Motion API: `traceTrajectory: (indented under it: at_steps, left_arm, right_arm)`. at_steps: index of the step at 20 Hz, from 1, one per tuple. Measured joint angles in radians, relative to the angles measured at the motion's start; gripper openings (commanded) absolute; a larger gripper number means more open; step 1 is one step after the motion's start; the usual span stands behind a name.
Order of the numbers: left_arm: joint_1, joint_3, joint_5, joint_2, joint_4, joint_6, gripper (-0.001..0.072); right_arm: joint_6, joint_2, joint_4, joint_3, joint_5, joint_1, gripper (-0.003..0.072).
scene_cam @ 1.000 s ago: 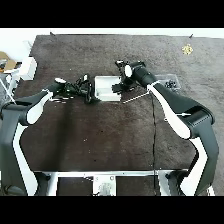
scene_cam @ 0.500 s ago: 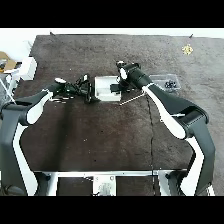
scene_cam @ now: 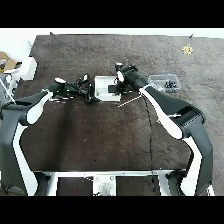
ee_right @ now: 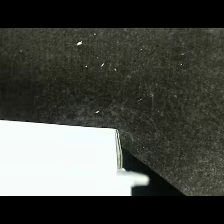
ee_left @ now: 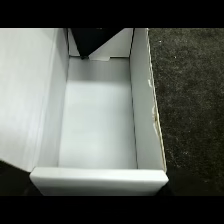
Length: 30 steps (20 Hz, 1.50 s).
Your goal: Fold the box and place the chain.
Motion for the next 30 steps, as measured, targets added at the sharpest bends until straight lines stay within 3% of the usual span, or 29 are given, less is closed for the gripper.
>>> traceTrajectory:
  at_steps: [4,8,9,10,13,14,15,23,25,28,30]
  left_arm:
    - [0.0,0.0,0.0,0.0,0.0,0.0,0.0222]
    - [0.0,0.0,0.0,0.0,0.0,0.0,0.0222]
    - [0.0,0.0,0.0,0.0,0.0,0.0,0.0222]
    - [0.0,0.0,0.0,0.0,0.0,0.001,0.0222]
    - [0.0,0.0,-0.002,0.0,0.0,0.001,0.0222]
    - [0.0,0.0,-0.007,0.0,0.002,0.003,0.0222]
    - [0.0,0.0,-0.006,0.0,0.002,0.003,0.0222]
    - [0.0,0.0,-0.002,0.0,0.001,0.002,0.0222]
    - [0.0,0.0,-0.002,0.0,0.001,0.002,0.0222]
    - [0.0,0.0,-0.001,0.0,0.0,0.001,0.0222]
    - [0.0,0.0,-0.001,0.0,0.0,0.001,0.0222]
  right_arm:
    - [0.024,-0.001,-0.01,0.0,0.01,-0.001,0.0005]
    - [0.042,-0.001,-0.026,0.0,0.026,0.0,0.0013]
    - [0.045,-0.001,-0.028,0.0,0.028,0.0,0.0208]
    - [0.045,-0.001,-0.038,0.0,0.032,0.0,0.032]
    - [0.047,0.003,-0.047,-0.001,0.038,-0.002,0.0358]
    - [0.04,0.008,-0.045,-0.001,0.046,-0.001,0.0475]
    - [0.03,0.016,-0.041,-0.001,0.05,-0.002,0.0527]
    - [-0.169,0.211,-0.035,0.002,0.06,-0.017,0.0495]
    - [-0.237,0.28,-0.056,0.003,0.056,-0.056,0.0263]
    - [-0.294,0.339,-0.085,0.002,0.055,-0.173,0.0335]
    - [-0.314,0.343,-0.085,-0.01,0.065,-0.269,0.0292]
